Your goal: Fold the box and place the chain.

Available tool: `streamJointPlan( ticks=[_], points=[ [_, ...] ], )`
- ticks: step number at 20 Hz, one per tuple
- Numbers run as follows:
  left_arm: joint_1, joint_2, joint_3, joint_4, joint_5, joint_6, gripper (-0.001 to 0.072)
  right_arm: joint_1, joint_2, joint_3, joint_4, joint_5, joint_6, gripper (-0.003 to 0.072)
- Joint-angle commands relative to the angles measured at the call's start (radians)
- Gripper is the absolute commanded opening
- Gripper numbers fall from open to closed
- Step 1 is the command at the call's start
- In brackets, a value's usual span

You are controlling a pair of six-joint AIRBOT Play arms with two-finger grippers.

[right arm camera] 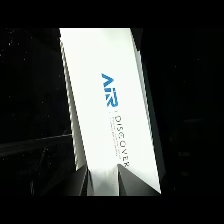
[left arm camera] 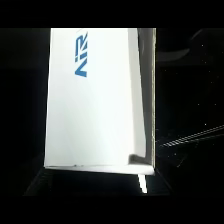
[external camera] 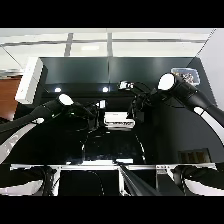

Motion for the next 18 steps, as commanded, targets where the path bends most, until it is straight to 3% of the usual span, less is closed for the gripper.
streamJointPlan(
  ticks=[1,18],
  points=[
    [0.0,-0.001,0.0,0.0,0.0,0.0,0.0412,0.001,0.0,-0.002,-0.007,0.002,0.003,0.0193],
    [0.0,-0.001,0.0,0.0,0.001,0.0,0.0413,0.023,-0.001,-0.025,0.001,-0.009,0.01,0.0197]
  ],
)
